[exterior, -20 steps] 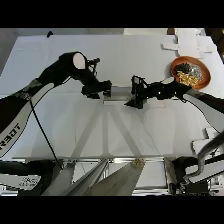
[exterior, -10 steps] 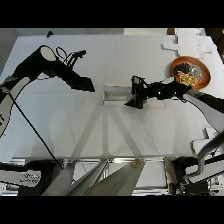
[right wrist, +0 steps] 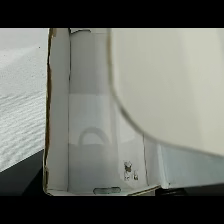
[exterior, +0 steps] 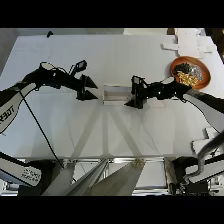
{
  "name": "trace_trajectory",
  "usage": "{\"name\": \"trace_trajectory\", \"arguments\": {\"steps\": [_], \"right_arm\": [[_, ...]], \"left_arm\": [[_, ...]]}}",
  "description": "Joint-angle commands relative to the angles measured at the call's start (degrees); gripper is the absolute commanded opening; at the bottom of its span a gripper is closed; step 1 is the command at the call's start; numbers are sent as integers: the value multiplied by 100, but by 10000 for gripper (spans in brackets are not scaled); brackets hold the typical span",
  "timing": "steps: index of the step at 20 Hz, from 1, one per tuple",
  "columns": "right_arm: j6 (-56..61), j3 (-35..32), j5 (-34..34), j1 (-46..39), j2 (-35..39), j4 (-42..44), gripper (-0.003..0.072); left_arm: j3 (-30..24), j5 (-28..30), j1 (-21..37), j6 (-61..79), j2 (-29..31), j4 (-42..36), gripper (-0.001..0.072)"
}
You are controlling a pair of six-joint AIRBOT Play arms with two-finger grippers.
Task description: Fold the box and place the chain.
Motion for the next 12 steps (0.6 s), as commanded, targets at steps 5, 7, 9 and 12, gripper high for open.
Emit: {"name": "trace_trajectory", "arguments": {"steps": [5,7,9,12], "right_arm": [[0,7,0,0,-2,2,566],[0,7,0,0,-2,0,566],[0,7,0,0,-2,0,566],[0,7,0,0,-2,0,566]], "left_arm": [[-28,490,-481,1707,-151,-186,701],[-28,452,-481,1707,-151,-184,701],[-28,367,-485,1709,-151,-175,701],[-28,369,-461,1766,-151,-155,700]]}}
